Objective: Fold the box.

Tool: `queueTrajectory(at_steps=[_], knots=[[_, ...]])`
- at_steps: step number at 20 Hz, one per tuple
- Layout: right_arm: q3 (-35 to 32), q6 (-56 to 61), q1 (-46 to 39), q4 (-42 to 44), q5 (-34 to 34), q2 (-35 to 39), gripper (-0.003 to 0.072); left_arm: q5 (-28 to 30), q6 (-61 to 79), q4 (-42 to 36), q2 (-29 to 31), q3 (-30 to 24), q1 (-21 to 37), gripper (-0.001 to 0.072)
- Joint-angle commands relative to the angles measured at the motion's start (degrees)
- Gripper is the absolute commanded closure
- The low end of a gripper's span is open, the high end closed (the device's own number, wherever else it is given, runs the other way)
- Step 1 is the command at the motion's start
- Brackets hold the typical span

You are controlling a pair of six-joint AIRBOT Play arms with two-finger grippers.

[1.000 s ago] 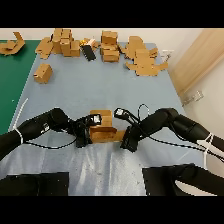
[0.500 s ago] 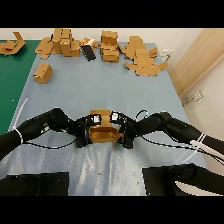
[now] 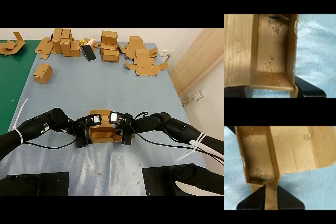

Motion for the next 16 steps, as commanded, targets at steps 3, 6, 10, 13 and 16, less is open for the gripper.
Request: queueTrajectory(at_steps=[3, 6, 10, 13, 16], knots=[[0.0, -1.3, 2.1, 1.4, 1.9, -0.4, 0.0531, 0.0, 0.0, 0.0, 0.0, 0.0, 0.0, 0.03], [0.0, -1.3, 4.0, 1.4, 3.3, -1.9, 0.053, 0.0, 0.0, 0.0, 0.0, 0.0, 0.0, 0.0299], [0.0, -1.3, 5.1, 1.4, 5.7, -2.9, 0.0518, 0.0, 0.0, 0.0, 0.0, 0.0, 0.0, 0.03], [0.0, -2.0, 5.2, 1.9, 6.1, -2.9, 0.0263, 0.0, 0.0, 0.0, 0.0, 0.0, 0.0, 0.03], [0.0, -2.3, 5.5, 3.3, 6.1, -2.9, 0.0227, 0.0, 0.0, 0.0, 0.0, 0.0, 0.0, 0.0299]])
